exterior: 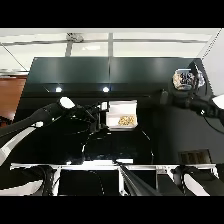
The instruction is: Fold the box and place the chain.
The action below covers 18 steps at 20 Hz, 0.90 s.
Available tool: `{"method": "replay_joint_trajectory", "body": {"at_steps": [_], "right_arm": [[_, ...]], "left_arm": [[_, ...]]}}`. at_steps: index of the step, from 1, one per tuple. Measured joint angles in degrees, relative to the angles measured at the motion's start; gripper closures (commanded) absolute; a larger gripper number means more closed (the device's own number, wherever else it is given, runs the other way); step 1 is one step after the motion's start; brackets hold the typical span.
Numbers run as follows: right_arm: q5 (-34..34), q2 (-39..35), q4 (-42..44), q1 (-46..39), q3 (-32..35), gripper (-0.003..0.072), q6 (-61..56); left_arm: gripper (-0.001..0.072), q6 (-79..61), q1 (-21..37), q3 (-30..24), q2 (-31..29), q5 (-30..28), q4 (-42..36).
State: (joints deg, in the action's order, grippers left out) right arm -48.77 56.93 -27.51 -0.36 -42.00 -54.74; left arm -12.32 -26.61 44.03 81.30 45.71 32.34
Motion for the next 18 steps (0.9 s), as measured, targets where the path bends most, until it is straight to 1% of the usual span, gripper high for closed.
{"method": "replay_joint_trajectory", "body": {"at_steps": [3, 4, 5, 7, 10, 13, 15, 18], "right_arm": [[2.89, 9.27, 1.6, 4.96, -6.6, 0.0054, 1.62], [3.02, 12.17, 0.52, 6.8, -8.35, 0.0105, 3.3], [2.4, 14.27, -0.76, 8.35, -9.66, 0.0111, 5.77], [-1.09, 16.74, -3.58, 10.71, -11.28, 0.0109, 13.42], [-7.08, 16.9, -8.0, 11.89, -12.55, 0.0108, 25.07], [-11.5, 15.54, -12.24, 12.31, -12.44, 0.0108, 30.88], [-11.93, 15.19, -10.82, 12.79, -10.49, 0.0108, 35.45], [-10.43, 14.88, -8.41, 14.1, -8.24, 0.0109, 43.95]], "left_arm": [[0.0246, -0.02, 0.0, 0.0, 0.0, -0.09, 0.0], [0.0246, -0.04, 0.0, 0.0, 0.0, -0.09, 0.0], [0.0246, -0.04, 0.0, 0.0, 0.0, -0.09, 0.02], [0.0246, -0.04, 0.0, 0.0, 0.0, -0.11, 0.02], [0.0246, -0.07, 0.0, 0.0, 0.0, -0.11, 0.02], [0.0246, -0.07, 0.0, 0.0, 0.0, -0.11, 0.04], [0.0245, -0.07, 0.0, 0.0, 0.0, -0.11, 0.02], [0.0245, -0.04, 0.0, 0.0, 0.0, -0.11, 0.04]]}}
